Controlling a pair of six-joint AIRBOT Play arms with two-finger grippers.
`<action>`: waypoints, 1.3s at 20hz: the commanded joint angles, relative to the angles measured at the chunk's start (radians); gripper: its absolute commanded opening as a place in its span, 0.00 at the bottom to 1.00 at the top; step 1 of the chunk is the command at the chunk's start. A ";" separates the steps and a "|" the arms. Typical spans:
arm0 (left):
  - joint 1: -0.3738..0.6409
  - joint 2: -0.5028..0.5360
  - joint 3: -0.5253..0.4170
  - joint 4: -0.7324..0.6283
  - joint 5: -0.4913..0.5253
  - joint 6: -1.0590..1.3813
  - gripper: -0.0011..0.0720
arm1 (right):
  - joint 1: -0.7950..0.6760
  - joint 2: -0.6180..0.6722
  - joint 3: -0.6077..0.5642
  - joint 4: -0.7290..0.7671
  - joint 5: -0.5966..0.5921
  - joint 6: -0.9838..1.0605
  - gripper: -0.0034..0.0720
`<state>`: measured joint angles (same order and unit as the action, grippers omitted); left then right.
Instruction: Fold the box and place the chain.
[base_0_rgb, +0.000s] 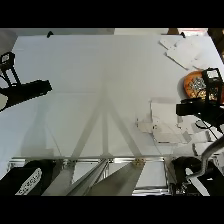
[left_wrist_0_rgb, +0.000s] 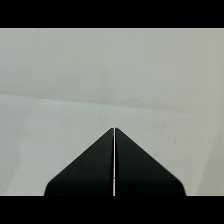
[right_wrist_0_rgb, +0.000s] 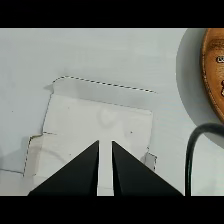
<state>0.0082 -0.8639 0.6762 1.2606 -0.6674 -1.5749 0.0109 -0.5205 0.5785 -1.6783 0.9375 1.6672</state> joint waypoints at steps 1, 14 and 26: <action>0.000 0.000 -0.002 0.001 -0.001 0.000 0.02 | 0.000 0.001 0.000 0.000 0.004 0.000 0.20; 0.000 0.001 -0.002 0.000 -0.003 0.000 0.02 | -0.039 0.001 0.000 -0.331 0.296 0.072 0.44; 0.000 0.001 -0.002 0.000 -0.003 0.000 0.02 | -0.656 -0.066 0.000 0.000 0.237 -0.270 0.45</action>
<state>0.0082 -0.8639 0.6750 1.2610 -0.6708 -1.5749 -0.5213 -0.5484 0.5785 -1.8336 1.1950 1.5238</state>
